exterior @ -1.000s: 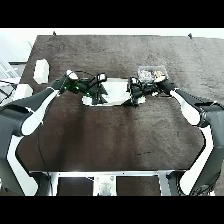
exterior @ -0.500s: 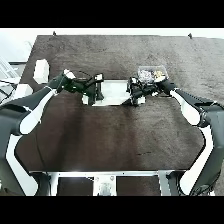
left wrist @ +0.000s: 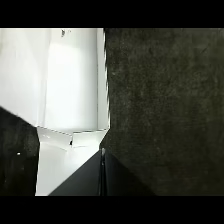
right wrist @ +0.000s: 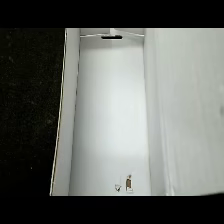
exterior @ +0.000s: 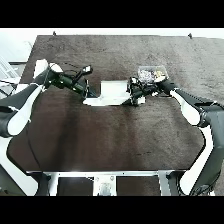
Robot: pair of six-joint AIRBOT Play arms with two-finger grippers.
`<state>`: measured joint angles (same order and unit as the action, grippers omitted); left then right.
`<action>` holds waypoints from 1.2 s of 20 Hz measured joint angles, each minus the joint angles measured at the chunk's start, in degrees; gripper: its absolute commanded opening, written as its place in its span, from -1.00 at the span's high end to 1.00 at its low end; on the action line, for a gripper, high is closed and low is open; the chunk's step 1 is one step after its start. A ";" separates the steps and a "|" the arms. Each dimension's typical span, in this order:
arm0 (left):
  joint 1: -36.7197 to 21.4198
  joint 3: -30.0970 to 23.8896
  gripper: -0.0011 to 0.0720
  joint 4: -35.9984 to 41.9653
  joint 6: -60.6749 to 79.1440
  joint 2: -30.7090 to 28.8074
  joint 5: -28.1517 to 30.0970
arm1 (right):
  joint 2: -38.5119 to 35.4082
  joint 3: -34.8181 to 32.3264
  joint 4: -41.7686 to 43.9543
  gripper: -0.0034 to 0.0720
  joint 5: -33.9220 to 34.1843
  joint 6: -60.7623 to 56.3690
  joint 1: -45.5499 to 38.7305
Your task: Fold the box and place the chain.
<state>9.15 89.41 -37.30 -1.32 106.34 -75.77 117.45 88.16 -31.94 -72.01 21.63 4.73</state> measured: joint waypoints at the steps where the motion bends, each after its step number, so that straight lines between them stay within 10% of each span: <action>1: -0.44 -0.04 0.93 -0.02 -3.04 -1.27 -0.20 | 0.00 0.00 0.00 -0.24 0.00 0.00 0.00; 13: -6.45 -0.94 0.93 -3.41 -49.09 -10.80 4.20 | 0.00 0.00 -0.02 -0.24 -0.02 0.04 0.00; 24: -9.46 -21.79 0.91 -13.40 -63.36 -23.43 16.31 | 0.00 0.00 -0.02 -0.24 -0.04 0.07 0.00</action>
<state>-0.32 67.61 -50.70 -64.69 82.91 -59.46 117.45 88.16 -31.97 -72.05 21.69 4.73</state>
